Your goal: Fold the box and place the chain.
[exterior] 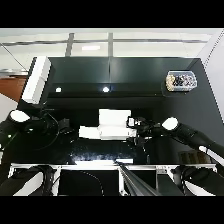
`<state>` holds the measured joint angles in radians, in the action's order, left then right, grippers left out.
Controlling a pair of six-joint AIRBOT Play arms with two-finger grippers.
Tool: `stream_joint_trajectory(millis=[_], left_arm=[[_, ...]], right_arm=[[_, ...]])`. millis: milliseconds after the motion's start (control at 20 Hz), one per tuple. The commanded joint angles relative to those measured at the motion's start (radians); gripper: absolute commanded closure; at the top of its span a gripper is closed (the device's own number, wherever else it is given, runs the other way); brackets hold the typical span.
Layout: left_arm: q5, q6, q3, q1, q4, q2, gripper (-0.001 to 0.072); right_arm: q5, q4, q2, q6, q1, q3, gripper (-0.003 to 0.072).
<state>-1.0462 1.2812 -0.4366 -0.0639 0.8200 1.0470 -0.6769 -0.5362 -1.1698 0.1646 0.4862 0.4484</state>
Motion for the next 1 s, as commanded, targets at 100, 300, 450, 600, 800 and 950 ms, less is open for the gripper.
stream_joint_trajectory(millis=[100, 300, 450, 600, 800, 950], left_arm=[[0.042, -0.004, 0.015, 0.112, -0.106, 0.134, 0.0680], [0.149, -0.026, 0.013, 0.213, -0.153, 0.149, 0.0680], [0.167, -0.029, 0.013, 0.257, -0.156, 0.150, 0.0680], [0.144, -0.085, 0.011, 0.274, -0.209, 0.146, 0.0676], [0.101, -0.085, -0.013, 0.273, -0.186, 0.101, 0.0101], [0.023, -0.081, -0.035, 0.273, -0.175, 0.086, -0.0002]], right_arm=[[0.000, 0.000, 0.000, 0.000, 0.001, 0.000, 0.0215], [0.000, 0.000, 0.000, 0.000, 0.001, 0.000, 0.0215], [0.000, 0.000, 0.000, 0.000, 0.001, 0.000, 0.0215], [0.000, 0.000, 0.000, 0.000, 0.001, 0.000, 0.0215], [0.000, 0.000, 0.000, 0.000, 0.001, 0.000, 0.0215], [0.000, 0.000, 0.000, 0.000, 0.001, 0.000, 0.0215]])
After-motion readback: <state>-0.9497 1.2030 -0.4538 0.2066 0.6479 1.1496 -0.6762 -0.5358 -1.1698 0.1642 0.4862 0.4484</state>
